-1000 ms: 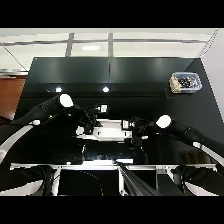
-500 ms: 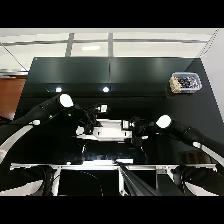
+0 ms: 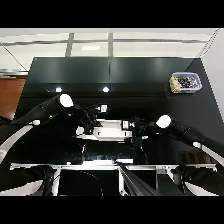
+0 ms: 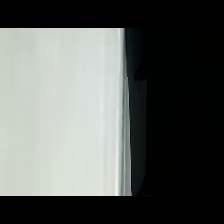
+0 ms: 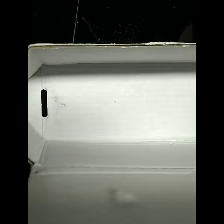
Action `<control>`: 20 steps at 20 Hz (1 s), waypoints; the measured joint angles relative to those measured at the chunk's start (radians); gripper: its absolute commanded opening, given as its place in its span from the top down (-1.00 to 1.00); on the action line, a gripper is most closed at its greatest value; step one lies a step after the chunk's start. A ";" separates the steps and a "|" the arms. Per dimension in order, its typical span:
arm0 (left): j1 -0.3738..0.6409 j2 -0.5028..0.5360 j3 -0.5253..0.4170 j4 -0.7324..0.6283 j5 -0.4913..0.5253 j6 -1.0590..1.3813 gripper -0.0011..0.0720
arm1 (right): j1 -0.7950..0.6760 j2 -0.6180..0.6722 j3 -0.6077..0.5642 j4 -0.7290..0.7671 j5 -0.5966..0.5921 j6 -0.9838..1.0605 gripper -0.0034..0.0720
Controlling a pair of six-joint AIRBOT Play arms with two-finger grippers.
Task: Fold the box and place the chain.
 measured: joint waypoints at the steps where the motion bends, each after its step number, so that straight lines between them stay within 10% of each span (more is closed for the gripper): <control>1: 0.000 0.000 0.001 0.000 -0.002 0.000 0.69 | 0.000 0.000 0.000 0.000 0.000 0.000 -0.38; 4: 0.000 0.005 0.018 0.014 -0.032 -0.037 -0.43 | 0.000 0.000 0.000 0.000 -0.001 0.000 -0.38; 8: 0.006 0.043 0.064 0.094 -0.076 -0.207 -0.45 | 0.000 0.000 0.000 0.000 -0.001 0.000 -0.38; 10: 0.014 0.095 0.082 0.175 -0.126 -0.305 -0.27 | 0.000 0.000 0.000 0.000 -0.001 0.000 -0.38; 12: 0.028 0.166 0.092 0.261 -0.170 -0.413 0.90 | 0.000 0.000 0.000 0.000 -0.001 0.000 -0.38; 17: 0.061 0.315 0.053 0.335 -0.328 -0.721 0.90 | 0.000 0.000 0.000 0.000 -0.001 0.000 -0.38; 20: 0.041 0.356 -0.074 0.119 -0.341 -0.789 0.90 | 0.000 0.000 0.000 0.000 -0.001 0.000 -0.38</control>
